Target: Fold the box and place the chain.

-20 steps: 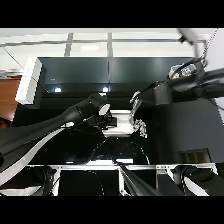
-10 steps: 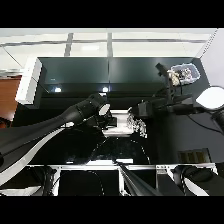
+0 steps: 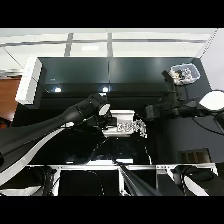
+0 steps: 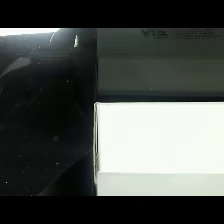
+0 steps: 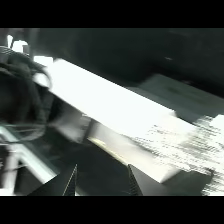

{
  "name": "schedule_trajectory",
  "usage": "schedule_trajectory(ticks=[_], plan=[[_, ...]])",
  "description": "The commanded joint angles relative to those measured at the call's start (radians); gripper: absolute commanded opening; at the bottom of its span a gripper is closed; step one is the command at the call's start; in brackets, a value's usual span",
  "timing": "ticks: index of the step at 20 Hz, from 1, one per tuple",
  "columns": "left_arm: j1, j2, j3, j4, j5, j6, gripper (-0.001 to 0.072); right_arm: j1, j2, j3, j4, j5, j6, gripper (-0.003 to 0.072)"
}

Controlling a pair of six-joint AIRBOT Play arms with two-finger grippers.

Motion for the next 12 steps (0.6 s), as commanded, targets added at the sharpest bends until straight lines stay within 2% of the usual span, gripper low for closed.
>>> schedule_trajectory(ticks=[1,3,4,5,9,12], plan=[[0.0,0.0,0.0,0.0,0.0,0.0,0.0026,-0.106,0.011,-0.023,-0.329,0.01,-0.039,0.0369],[0.0,-0.001,0.0,0.0,0.0,0.0,0.0026,-0.111,0.011,-0.099,-0.441,-0.129,-0.123,0.0372],[0.0,-0.001,0.0,0.0,0.0,0.0,0.0027,-0.109,0.009,-0.142,-0.414,-0.189,-0.208,0.0453],[0.0,-0.001,0.0,0.0,0.0,0.0,0.0026,-0.098,0.005,-0.187,-0.375,-0.244,-0.314,0.0701],[0.0,0.0,0.0,0.0,-0.001,0.0,0.0026,-0.004,-0.043,-0.288,-0.313,-0.311,-0.835,0.07],[0.0,-0.001,0.0,0.0,-0.006,0.0,0.0026,0.023,-0.126,-0.291,0.044,-0.352,-1.314,0.0693]])
